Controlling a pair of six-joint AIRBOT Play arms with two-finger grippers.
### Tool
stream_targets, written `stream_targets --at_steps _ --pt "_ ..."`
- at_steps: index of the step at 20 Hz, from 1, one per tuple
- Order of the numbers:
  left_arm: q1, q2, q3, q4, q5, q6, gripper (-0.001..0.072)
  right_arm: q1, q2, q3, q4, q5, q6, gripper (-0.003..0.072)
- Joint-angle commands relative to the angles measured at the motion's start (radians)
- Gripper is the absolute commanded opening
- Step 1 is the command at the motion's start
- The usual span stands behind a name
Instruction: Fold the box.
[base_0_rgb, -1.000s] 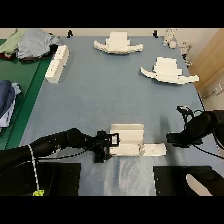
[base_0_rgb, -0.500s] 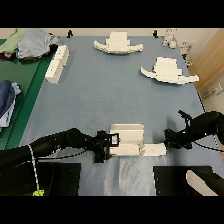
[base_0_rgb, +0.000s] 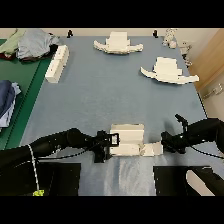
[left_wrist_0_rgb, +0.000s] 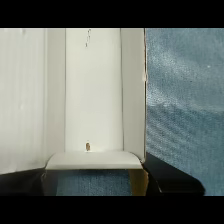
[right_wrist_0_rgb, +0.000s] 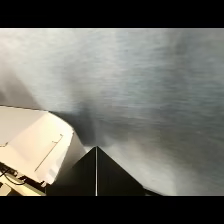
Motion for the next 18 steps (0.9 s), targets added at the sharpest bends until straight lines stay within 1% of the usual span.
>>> stream_targets --at_steps 1,4,9,11,13,14,15,16,18 --pt "0.0 0.0 0.001 0.0 0.0 0.0 0.0507 0.0 0.013 -0.005 0.087 -0.029 -0.045 0.0002" --pt "0.0 0.0 0.001 0.0 0.0 0.0 0.0507 0.001 0.013 -0.005 0.126 -0.057 -0.077 0.0003" --pt "0.0 0.0 0.001 0.0 0.0 0.0 0.0507 0.003 0.013 -0.005 0.126 -0.039 -0.083 0.0004" --pt "0.0 0.0 0.001 0.0 0.0 0.0 0.0507 0.036 0.013 -0.005 0.132 -0.041 -0.085 0.0004" --pt "0.0 0.0 0.001 0.0 0.0 0.0 0.0507 0.103 0.013 -0.005 0.141 -0.039 -0.096 0.0006" --pt "0.0 0.0 0.001 0.0 0.0 0.0 0.0507 0.138 0.013 -0.005 0.146 -0.035 -0.095 0.0082" --pt "0.0 0.0 0.001 0.0 0.0 0.0 0.0507 0.174 0.013 -0.002 0.146 -0.027 -0.095 0.0215" --pt "0.0 0.0 0.001 0.0 0.0 0.0 0.0507 0.198 0.013 0.005 0.146 -0.024 -0.095 0.0246" --pt "0.0 0.0 0.001 0.0 0.0 0.0 0.0507 0.215 0.013 0.034 0.146 -0.016 -0.094 0.0246"
